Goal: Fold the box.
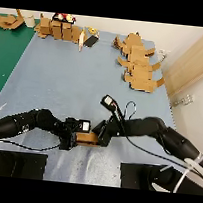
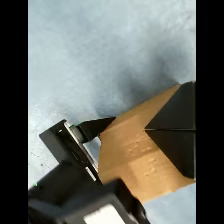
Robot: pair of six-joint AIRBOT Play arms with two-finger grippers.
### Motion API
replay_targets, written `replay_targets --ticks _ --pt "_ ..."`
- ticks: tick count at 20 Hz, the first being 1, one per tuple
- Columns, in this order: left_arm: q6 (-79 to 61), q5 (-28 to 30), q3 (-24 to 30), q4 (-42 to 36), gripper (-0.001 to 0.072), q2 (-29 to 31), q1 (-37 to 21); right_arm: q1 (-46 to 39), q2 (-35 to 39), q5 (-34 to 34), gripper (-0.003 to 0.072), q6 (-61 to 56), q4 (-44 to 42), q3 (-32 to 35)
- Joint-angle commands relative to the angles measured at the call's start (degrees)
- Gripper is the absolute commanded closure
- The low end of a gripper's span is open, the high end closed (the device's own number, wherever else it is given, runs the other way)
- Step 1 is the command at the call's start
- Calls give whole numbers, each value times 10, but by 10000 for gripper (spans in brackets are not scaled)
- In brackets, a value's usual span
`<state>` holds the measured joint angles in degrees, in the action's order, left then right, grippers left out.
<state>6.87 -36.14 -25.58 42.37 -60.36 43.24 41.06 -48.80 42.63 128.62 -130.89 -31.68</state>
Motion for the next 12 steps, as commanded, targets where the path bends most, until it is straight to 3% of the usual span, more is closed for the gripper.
replay_targets --ticks 1,2,5,7,9,12 --pt "0 0 -1 0 463 0 0 75 58 -80 653 -17 76 42" --pt "0 0 -1 0 463 0 0 95 64 -98 622 -16 89 52" --pt "0 0 -1 0 464 0 0 146 70 -144 621 -16 148 64" --pt "0 0 -1 0 463 0 0 159 70 -148 514 -16 175 66" --pt "0 0 -1 0 463 0 0 160 70 -147 345 -16 176 66" --pt "0 0 -1 0 464 0 0 160 71 -135 324 -15 176 66"
